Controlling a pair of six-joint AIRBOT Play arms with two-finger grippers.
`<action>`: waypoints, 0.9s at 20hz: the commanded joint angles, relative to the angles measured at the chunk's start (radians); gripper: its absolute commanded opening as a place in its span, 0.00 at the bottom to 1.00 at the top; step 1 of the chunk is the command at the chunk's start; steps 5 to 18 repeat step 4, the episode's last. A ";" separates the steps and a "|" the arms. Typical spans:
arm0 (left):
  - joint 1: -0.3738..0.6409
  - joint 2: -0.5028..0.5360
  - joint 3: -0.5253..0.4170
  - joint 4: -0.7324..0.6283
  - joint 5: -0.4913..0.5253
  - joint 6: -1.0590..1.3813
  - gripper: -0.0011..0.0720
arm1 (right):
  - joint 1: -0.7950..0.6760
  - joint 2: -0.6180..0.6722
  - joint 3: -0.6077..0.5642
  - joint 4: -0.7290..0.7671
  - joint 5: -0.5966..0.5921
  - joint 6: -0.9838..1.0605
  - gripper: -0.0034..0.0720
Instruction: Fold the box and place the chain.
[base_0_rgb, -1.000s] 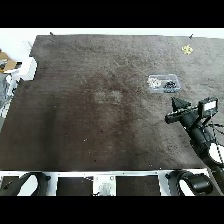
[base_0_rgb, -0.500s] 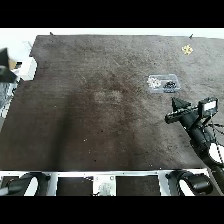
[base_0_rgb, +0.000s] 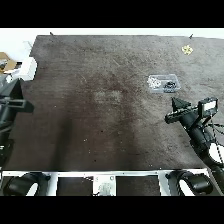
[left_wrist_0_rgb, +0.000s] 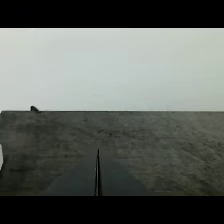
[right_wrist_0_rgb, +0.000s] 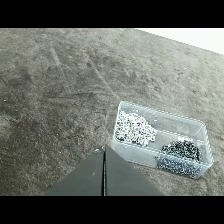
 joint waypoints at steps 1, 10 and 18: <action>-0.021 0.030 -0.074 0.024 0.111 0.002 0.03 | 0.000 0.001 0.000 0.000 0.000 0.000 0.05; -0.021 0.030 -0.078 0.024 0.107 0.002 0.03 | 0.000 0.001 0.000 0.000 0.000 0.000 0.05; -0.021 0.030 -0.078 0.024 0.107 0.002 0.03 | 0.000 0.001 0.000 0.000 0.000 0.000 0.05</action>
